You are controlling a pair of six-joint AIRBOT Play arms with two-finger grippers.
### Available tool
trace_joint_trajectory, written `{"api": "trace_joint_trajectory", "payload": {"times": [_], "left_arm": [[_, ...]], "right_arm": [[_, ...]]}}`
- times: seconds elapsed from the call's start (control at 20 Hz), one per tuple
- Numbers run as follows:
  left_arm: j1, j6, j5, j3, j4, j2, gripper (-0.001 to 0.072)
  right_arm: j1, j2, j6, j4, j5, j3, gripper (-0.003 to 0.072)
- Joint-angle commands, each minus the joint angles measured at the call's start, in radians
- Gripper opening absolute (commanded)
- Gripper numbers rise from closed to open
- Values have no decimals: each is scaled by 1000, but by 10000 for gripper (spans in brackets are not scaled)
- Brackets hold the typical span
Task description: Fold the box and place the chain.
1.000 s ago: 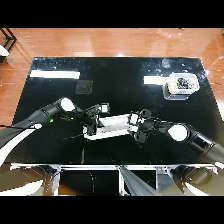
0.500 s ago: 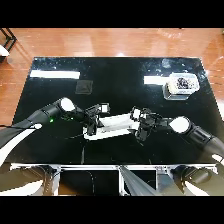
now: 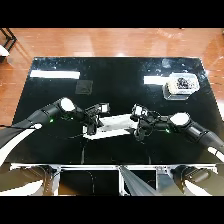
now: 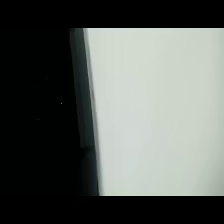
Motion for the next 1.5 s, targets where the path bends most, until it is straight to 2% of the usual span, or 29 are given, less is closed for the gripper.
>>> {"api": "trace_joint_trajectory", "payload": {"times": [0.0,0.3,0.5,0.85,1.45], "left_arm": [[1,0,15,0,1,0,21],[1,0,14,0,1,0,21],[1,0,18,0,1,0,21],[1,0,17,0,0,-1,21],[1,-46,-21,0,1,-1,21]], "right_arm": [[2,-35,-33,38,65,0,703],[10,-99,-66,32,68,0,702],[10,-126,-69,-41,50,1,703],[77,-127,-31,-122,1,1,701],[80,-127,-27,-125,-3,1,695]]}}
